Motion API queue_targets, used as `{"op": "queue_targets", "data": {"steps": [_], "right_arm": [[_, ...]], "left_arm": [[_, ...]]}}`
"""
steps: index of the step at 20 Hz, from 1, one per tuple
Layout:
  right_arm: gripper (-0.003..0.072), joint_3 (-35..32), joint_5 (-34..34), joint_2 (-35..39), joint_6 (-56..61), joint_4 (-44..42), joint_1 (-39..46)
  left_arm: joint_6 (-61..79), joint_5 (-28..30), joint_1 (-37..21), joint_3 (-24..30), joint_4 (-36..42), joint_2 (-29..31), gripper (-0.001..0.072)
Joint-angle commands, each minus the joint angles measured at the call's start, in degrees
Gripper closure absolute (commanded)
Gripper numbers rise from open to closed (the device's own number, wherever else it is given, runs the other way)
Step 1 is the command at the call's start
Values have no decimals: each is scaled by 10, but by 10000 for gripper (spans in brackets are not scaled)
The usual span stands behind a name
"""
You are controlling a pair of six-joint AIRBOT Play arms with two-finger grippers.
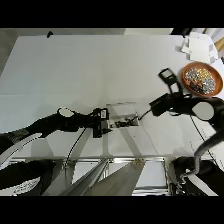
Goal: Fold the box and place the chain.
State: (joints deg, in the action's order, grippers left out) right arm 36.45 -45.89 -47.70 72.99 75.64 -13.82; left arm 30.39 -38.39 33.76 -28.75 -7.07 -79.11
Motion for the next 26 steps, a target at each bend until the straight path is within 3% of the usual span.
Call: {"op": "queue_targets", "data": {"steps": [1, 2, 3, 11, 19, 23, 26], "right_arm": [[319, 0, 21, -8, 68, 38, 101], [230, 0, 33, -20, 68, 38, 108], [223, 0, 46, -36, 67, 38, 108], [222, 0, 84, -173, 65, 37, 95], [231, 0, 90, -241, 67, 52, 52], [279, 0, 84, -250, 67, 52, 52], [494, 0, 84, -250, 67, 52, 52]], "left_arm": [[0, 0, 0, 0, 0, 0, 606], [0, 0, 0, 0, 0, 0, 606], [0, 0, 0, 0, 0, 0, 606], [0, 0, 0, 0, 0, 0, 606], [0, 0, 0, 0, 0, 0, 606], [0, 0, 0, 0, 0, 0, 606], [0, 0, 0, 0, 0, 0, 606]]}}
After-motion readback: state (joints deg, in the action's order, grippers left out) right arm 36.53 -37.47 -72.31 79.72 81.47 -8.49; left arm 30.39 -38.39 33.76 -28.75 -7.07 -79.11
